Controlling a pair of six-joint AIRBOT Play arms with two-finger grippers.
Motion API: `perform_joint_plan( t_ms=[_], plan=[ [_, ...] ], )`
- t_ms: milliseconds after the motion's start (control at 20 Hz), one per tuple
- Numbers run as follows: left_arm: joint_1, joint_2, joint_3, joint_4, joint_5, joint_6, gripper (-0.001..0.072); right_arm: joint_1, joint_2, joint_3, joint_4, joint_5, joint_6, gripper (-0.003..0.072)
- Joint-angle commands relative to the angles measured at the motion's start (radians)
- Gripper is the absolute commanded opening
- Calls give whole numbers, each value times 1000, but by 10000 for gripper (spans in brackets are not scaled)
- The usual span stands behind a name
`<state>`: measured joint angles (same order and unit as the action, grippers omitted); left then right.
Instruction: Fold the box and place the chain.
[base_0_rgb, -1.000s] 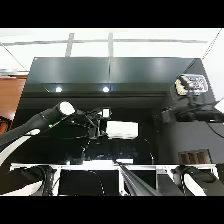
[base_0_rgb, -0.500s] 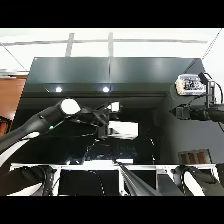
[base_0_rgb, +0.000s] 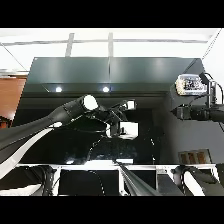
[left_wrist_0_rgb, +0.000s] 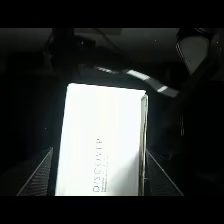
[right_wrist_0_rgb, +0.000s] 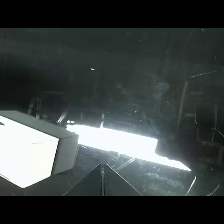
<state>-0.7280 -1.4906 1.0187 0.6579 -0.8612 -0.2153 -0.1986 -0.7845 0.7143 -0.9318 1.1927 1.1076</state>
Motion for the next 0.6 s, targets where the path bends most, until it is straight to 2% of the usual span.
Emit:
perform_joint_plan(
  t_ms=[0,350,550],
  plan=[
    [-5,-13,8,24,-15,-22,709,0,1,1,-1,4,-1,16],
    [-6,-13,8,27,-79,-24,709,0,1,1,0,-5,-1,16],
    [-6,-13,8,65,-74,-24,710,0,1,1,0,-5,-1,16]
  ],
)
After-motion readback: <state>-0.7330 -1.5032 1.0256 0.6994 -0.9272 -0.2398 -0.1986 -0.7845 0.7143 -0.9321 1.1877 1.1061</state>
